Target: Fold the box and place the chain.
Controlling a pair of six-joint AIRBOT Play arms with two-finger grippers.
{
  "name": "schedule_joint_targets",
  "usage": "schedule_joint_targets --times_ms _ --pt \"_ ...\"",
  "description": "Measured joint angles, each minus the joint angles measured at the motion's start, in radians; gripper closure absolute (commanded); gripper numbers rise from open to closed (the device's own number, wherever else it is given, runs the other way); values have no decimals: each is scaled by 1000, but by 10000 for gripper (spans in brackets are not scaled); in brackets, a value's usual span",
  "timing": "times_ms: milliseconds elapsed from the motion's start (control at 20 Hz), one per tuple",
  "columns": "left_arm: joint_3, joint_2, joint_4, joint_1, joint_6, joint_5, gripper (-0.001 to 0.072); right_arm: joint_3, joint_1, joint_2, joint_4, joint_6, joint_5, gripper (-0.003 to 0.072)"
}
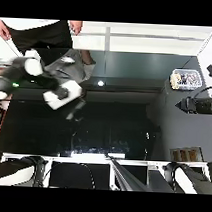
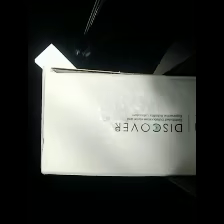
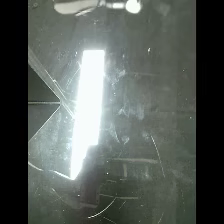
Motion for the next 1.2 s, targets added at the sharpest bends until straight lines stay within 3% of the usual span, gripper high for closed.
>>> schedule_joint_targets --times_ms 200,350,650,900,950,1000,1050,1200 --pt "0 13 26 315 -182 -23 380 -2 0 0 0 0 -2 674" --pt "0 4 -1 452 -234 66 380 -2 0 0 13 0 -6 674" --pt "71 -132 -19 517 -237 239 380 -2 0 0 61 0 -81 674" --pt "182 -274 -16 522 -221 274 379 -2 0 -1 74 4 -116 674" --pt "196 -294 -15 522 -209 276 347 -2 0 -1 76 5 -118 674" --pt "208 -312 -15 521 -190 279 214 -2 0 -1 79 8 -120 673" --pt "217 -325 -18 520 -173 288 -2 -2 0 -1 84 8 -122 674" --pt "243 -347 -12 506 -145 315 -3 -2 0 -1 99 11 -124 674"
